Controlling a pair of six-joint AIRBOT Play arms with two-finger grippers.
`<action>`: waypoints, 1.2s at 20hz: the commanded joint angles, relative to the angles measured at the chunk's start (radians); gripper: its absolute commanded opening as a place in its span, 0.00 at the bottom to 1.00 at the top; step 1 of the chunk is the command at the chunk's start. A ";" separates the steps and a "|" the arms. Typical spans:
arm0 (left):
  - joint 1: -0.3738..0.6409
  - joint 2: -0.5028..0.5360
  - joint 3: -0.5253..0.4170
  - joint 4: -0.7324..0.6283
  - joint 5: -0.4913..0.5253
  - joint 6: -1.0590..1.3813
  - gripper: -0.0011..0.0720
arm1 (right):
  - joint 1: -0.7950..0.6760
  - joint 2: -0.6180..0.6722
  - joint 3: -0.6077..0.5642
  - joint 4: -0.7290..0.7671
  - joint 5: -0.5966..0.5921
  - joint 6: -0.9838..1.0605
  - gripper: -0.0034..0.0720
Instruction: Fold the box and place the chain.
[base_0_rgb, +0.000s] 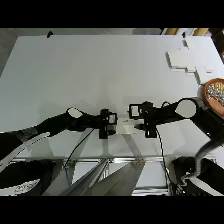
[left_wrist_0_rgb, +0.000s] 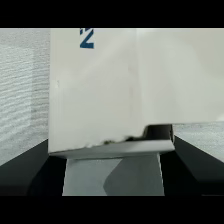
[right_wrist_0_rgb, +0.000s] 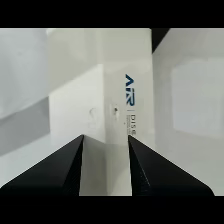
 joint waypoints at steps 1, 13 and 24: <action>0.000 0.000 0.000 0.000 0.000 0.000 0.08 | 0.048 0.019 -0.024 -0.047 -0.029 0.000 0.41; 0.000 0.000 0.000 0.000 0.000 0.000 0.08 | 0.056 0.019 -0.030 -0.107 -0.122 0.032 0.34; 0.000 0.000 0.000 0.000 0.000 0.000 0.08 | 0.056 0.018 -0.030 -0.107 -0.132 0.031 0.25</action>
